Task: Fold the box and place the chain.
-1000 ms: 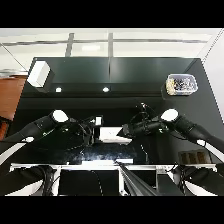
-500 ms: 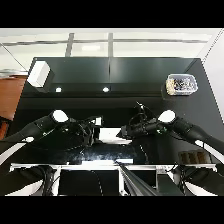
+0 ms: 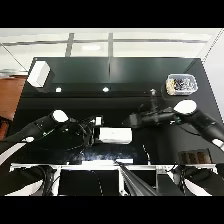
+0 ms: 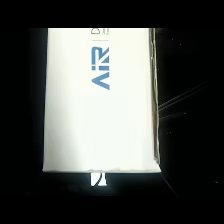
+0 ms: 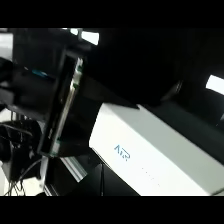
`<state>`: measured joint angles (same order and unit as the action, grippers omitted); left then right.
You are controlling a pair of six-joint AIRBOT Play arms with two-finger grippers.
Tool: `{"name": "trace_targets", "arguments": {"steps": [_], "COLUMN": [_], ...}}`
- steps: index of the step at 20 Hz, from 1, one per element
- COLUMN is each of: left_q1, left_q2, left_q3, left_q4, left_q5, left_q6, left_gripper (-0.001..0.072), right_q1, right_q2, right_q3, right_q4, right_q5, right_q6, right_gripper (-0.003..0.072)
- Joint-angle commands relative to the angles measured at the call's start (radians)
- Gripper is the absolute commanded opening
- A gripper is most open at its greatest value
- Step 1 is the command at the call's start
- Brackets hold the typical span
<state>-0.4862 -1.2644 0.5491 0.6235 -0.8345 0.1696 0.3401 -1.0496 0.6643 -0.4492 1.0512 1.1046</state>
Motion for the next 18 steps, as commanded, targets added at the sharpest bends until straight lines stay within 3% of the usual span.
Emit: {"name": "trace_targets", "arguments": {"steps": [1, 7, 10, 12, 18], "left_q1": [0.000, 0.013, 0.012, 0.008, -0.095], "left_q2": [0.007, 0.172, 0.294, 0.349, 0.281], "left_q3": [0.000, 0.001, 0.001, 0.001, 0.006], "left_q4": [-0.003, 0.173, 0.175, 0.139, -0.036], "left_q5": [-0.006, -0.015, -0.086, -0.077, 0.099], "left_q6": [0.005, -0.184, -0.205, -0.203, -0.199], "left_gripper": [0.0715, 0.0716, 0.0716, 0.0715, 0.0714], "right_q1": [-0.125, -0.229, -0.249, -0.266, -0.285], "right_q2": [0.087, 0.114, 0.114, 0.114, 0.114], "right_q3": [0.014, 0.014, 0.014, 0.014, 0.014], "right_q4": [-0.044, -0.087, -0.096, -0.130, -0.153], "right_q5": [0.060, 0.135, 0.132, 0.127, 0.089], "right_q6": [0.016, 0.021, 0.013, 0.013, 0.021], "right_gripper": [0.0019, 0.0019, 0.0019, 0.0019, 0.0019]}}
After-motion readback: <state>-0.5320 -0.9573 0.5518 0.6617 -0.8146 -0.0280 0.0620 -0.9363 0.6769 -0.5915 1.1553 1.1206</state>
